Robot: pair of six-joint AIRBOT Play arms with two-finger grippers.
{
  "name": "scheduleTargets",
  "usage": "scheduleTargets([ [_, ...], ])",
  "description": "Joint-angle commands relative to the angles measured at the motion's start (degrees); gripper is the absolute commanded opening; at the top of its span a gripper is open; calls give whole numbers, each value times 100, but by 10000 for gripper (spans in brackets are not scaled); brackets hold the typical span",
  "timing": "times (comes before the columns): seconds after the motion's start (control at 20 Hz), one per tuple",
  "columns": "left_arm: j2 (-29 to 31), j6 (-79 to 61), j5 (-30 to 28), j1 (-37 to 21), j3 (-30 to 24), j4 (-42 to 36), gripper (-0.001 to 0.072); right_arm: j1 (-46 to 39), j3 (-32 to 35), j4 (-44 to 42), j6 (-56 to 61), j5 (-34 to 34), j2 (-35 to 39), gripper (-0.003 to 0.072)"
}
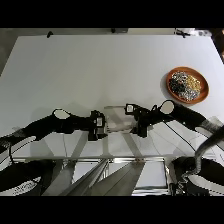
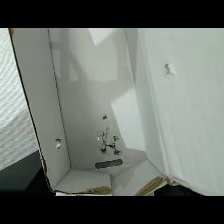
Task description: Fold the box and place the chain.
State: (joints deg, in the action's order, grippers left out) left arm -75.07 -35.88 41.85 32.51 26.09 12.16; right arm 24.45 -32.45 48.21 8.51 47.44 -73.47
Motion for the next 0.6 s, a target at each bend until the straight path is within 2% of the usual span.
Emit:
scheduleTargets([
  [0.0,-22,-11,50,55,0,-15,697,0,0,-24,22,-11,2,514],
  [0.05,-22,-11,-11,52,0,-15,692,0,2,-26,24,-11,2,514],
  [0.1,-22,-11,-63,39,0,-15,610,0,2,-24,22,-11,2,514],
  [0.15,-22,-11,-103,22,0,-15,422,0,2,-24,22,-11,2,514],
  [0.2,-22,-11,-157,17,0,-15,332,0,2,-26,22,-11,2,514],
  [0.3,-22,-9,-264,17,0,-15,221,0,2,-24,24,-11,2,514],
  [0.35,-22,-11,-313,17,0,-15,202,0,0,-24,24,-11,2,514],
  [0.55,-20,-11,-516,24,0,-13,213,0,2,-26,22,-11,2,514],
])
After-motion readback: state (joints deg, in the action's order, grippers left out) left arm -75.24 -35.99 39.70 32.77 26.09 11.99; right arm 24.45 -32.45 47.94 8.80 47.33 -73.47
